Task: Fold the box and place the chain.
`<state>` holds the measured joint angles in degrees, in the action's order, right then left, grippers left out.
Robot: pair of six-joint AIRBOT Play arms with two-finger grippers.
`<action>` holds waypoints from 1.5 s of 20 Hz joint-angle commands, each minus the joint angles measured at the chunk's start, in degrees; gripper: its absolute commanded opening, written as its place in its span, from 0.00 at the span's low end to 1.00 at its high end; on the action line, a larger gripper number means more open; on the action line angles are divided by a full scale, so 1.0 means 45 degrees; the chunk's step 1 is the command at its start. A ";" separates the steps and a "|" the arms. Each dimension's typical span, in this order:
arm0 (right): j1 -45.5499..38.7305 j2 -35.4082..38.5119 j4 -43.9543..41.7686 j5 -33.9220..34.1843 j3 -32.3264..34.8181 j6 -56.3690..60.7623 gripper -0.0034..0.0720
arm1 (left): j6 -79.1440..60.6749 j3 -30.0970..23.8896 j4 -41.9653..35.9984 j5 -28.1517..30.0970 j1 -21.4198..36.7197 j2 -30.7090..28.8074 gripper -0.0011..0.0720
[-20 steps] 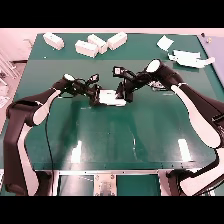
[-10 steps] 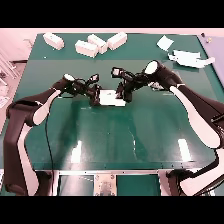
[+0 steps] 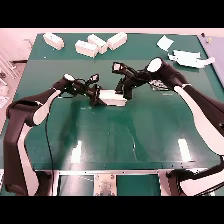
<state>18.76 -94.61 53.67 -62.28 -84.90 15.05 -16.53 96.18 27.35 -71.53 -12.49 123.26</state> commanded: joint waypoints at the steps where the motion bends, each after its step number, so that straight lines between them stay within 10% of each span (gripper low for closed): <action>1: -0.0024 0.0923 -0.0826 0.0461 0.1166 0.0058 0.09 | 0.0000 0.0015 0.0000 0.0000 0.0010 -0.0010 0.82; 30: 0.0121 0.1088 -0.1695 0.2341 0.2676 -0.1025 0.04 | 0.0000 0.0015 0.0000 -0.0015 0.0010 -0.0010 0.82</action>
<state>19.31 -90.72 46.02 -52.84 -72.60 10.50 -16.51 96.18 27.35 -71.57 -12.49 123.26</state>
